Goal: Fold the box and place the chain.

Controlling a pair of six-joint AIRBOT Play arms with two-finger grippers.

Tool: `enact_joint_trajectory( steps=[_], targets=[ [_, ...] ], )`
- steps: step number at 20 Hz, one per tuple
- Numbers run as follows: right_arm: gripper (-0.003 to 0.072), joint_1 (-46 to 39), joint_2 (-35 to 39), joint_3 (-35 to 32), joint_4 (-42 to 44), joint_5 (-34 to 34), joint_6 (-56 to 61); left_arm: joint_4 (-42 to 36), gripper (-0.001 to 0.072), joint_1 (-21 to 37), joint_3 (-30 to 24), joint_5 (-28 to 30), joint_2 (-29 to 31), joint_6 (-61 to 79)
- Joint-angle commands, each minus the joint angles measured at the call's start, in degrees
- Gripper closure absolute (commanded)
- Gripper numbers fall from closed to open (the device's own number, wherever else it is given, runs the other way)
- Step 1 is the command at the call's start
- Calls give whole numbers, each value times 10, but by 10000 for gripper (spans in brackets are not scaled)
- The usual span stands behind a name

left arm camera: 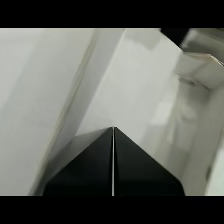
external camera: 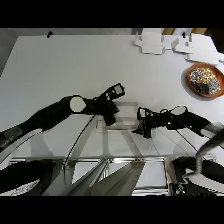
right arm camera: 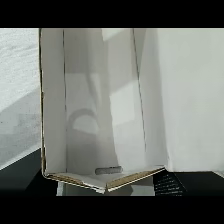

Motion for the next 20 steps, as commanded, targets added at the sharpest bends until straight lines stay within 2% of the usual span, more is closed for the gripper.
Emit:
enact_joint_trajectory(
  steps=[1,3,8,14,15,16,17,18,20],
  targets=[
    [379,0,0,0,0,0,0,152,703,26,0,-165,53,-118],
    [379,0,0,0,0,0,0,186,699,46,-20,-184,61,-128],
    [379,0,0,0,0,0,0,124,701,70,-99,-132,61,-22],
    [379,0,0,0,0,0,0,76,695,76,-139,-94,61,127],
    [379,0,0,0,0,0,0,75,656,76,-142,-89,60,155],
    [379,0,0,0,0,0,0,73,554,76,-142,-88,60,179],
    [379,0,0,0,0,0,0,62,419,76,-142,-82,60,201],
    [379,0,0,0,0,0,0,50,367,76,-142,-73,60,216],
    [379,0,0,0,0,0,0,26,358,75,-142,-59,60,252]
  ],
)
